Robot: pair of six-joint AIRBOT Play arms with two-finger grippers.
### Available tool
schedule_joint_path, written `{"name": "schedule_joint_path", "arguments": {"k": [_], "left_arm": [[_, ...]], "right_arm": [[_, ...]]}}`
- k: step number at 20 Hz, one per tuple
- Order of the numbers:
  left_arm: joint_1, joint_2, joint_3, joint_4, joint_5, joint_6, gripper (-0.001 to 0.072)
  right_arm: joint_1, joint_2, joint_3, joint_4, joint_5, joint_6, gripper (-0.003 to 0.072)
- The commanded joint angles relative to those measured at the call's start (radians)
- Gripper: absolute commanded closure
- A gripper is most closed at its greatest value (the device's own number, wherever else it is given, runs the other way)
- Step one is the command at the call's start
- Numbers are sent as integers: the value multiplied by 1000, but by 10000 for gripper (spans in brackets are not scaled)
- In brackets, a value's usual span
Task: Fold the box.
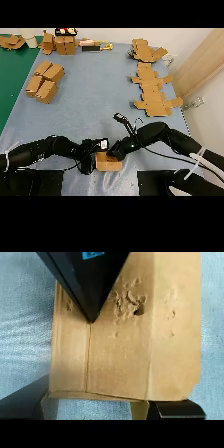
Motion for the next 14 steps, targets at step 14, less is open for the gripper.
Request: {"name": "schedule_joint_path", "arguments": {"k": [14], "left_arm": [[0,1,0,0,0,0,247]], "right_arm": [[375,338,-118,-541,413,132,380]]}}
